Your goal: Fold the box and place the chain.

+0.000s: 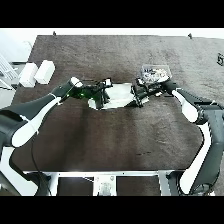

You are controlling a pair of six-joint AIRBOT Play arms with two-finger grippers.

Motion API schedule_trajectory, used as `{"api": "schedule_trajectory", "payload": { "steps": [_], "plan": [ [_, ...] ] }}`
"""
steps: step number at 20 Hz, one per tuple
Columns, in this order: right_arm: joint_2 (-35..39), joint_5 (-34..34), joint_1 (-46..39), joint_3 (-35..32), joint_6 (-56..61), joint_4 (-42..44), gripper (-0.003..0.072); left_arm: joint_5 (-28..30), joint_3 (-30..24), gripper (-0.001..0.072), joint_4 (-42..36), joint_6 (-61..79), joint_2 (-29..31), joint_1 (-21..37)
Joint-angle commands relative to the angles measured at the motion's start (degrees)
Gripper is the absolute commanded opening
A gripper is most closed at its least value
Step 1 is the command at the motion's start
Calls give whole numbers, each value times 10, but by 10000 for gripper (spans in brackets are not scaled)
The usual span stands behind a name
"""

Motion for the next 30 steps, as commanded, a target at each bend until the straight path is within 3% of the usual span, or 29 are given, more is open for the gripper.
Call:
{"api": "schedule_trajectory", "payload": {
  "steps": [1,2,7,11,16,19,24,30],
  "plan": [
    [0,0,0,1,0,0,378,0,0,66,16,2,0,6],
    [0,0,0,1,0,0,378,-8,0,22,17,2,0,13],
    [0,0,0,1,0,0,378,-99,0,20,4,13,7,63],
    [0,0,0,1,0,0,378,-154,0,18,-51,11,44,91],
    [0,0,0,1,0,0,378,-197,-13,15,-67,-120,85,119],
    [0,0,0,1,0,0,378,-163,-67,15,-75,-212,134,146],
    [0,0,0,1,0,0,378,-74,-203,16,-96,-398,230,202],
    [0,0,0,1,0,0,378,-49,-290,19,-96,-514,235,215]
  ]
}}
